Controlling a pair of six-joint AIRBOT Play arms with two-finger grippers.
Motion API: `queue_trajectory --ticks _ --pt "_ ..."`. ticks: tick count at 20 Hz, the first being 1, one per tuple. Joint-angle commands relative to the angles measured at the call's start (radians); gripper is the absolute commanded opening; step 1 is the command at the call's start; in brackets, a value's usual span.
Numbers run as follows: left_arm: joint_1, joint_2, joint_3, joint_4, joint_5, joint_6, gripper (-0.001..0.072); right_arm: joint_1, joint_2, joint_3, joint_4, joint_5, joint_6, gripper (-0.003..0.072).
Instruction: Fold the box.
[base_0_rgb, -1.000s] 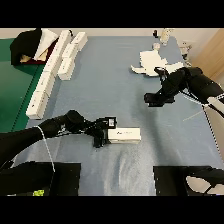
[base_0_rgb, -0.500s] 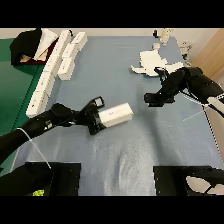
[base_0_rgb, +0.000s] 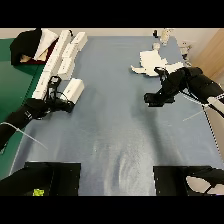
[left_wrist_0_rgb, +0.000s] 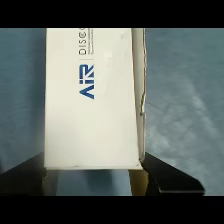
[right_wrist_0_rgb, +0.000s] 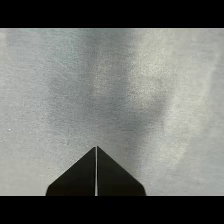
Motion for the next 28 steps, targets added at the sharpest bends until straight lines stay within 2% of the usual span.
queue_trajectory --ticks 1,6,14,20,28 --pt "0.069 -0.095 0.075 0.021 0.087 -0.037 0.0487 0.0 -0.001 0.001 0.0 0.0 0.0 0.0016" --pt "0.081 -0.242 0.211 0.021 0.09 -0.041 0.0488 0.0 -0.001 0.001 0.0 0.0 0.0 0.0016" --pt "0.081 -0.367 0.334 0.019 0.09 -0.042 0.0488 0.0 -0.001 0.001 0.0 0.0 0.0 0.0017" --pt "0.079 -0.403 0.394 0.016 0.084 -0.061 0.0488 0.0 -0.001 0.001 0.0 0.0 0.0 0.0016" --pt "0.079 -0.403 0.396 0.016 0.085 -0.066 0.0488 0.0 -0.001 0.001 0.0 0.0 0.0 0.0016"
